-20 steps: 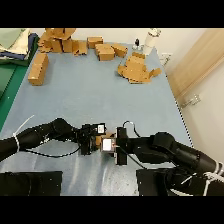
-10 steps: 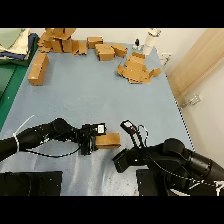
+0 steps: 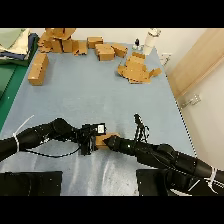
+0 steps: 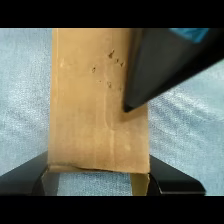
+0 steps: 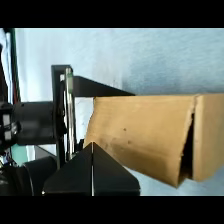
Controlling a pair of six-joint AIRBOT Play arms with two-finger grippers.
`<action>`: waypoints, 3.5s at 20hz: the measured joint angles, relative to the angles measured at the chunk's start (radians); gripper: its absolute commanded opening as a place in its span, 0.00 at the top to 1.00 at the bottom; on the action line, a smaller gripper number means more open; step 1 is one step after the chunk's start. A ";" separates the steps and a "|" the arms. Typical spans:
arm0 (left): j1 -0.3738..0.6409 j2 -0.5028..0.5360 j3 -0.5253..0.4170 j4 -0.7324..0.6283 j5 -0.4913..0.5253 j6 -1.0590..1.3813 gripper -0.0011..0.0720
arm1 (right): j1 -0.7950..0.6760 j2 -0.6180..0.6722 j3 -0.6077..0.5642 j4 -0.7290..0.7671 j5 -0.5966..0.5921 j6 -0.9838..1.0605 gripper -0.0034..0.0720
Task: Fold the box.
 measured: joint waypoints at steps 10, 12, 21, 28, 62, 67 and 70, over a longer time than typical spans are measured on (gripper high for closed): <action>0.000 0.000 0.000 0.000 0.000 0.000 0.44 | 0.003 -0.067 -0.004 -0.008 0.018 0.029 0.95; 0.000 0.000 0.000 0.001 0.000 0.000 0.44 | 0.005 -0.089 -0.004 -0.020 0.017 0.031 0.95; 0.000 0.000 0.000 0.001 0.000 0.001 0.44 | 0.008 -0.129 -0.004 -0.050 0.015 0.025 0.95; 0.000 0.000 0.000 -0.002 0.000 -0.001 0.44 | -0.008 0.010 0.023 -0.117 -0.053 -0.032 0.95; 0.661 0.225 0.027 0.537 0.074 -0.883 0.44 | -0.467 -0.076 0.259 -0.563 -0.818 0.035 0.95; 0.953 0.166 0.055 0.595 0.111 -0.979 0.44 | -0.468 -0.076 0.259 -0.570 -0.782 0.035 0.95; 1.004 0.086 0.113 0.605 0.130 -0.996 0.44 | -0.468 -0.076 0.259 -0.570 -0.774 0.035 0.95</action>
